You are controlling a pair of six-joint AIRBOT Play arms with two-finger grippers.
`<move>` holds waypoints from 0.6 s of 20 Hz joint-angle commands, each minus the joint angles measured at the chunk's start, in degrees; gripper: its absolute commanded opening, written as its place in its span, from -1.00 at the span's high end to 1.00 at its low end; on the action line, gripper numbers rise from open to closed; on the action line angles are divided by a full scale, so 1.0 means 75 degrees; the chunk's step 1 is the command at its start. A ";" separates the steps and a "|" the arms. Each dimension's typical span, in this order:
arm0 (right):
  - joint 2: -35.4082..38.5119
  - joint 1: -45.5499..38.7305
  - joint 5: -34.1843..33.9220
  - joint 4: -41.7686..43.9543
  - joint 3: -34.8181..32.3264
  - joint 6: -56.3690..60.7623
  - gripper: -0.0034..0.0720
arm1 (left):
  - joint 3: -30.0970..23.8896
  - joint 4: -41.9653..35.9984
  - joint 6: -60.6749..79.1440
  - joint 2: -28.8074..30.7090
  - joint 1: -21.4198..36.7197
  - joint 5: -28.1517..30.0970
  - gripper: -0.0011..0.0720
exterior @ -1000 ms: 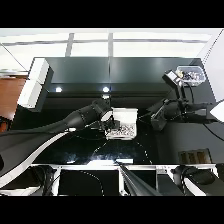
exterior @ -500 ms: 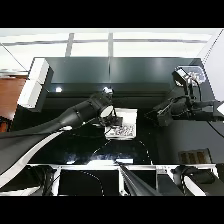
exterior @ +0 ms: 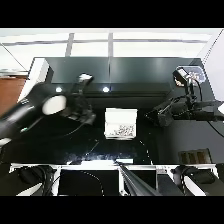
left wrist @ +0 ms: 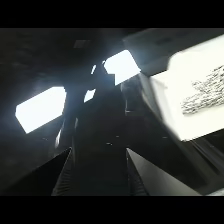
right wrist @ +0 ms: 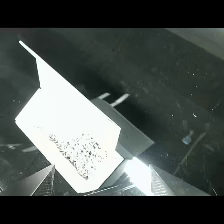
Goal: Fold the box and place the chain.
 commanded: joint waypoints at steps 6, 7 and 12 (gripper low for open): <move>-0.0006 -0.0003 -0.0300 0.0000 0.0000 0.0035 -0.92 | -0.4488 -0.6860 1.0080 0.2005 0.2454 0.2261 -0.96; -0.0006 -0.0003 -0.0306 -0.0003 0.0000 0.0032 -0.92 | -0.4584 -0.6854 1.1185 0.1813 0.2396 0.2451 -0.96; -0.0006 -0.0003 -0.0309 0.0006 0.0000 0.0146 -0.92 | -0.4383 -0.7079 1.5720 0.0560 0.1833 0.2940 -0.96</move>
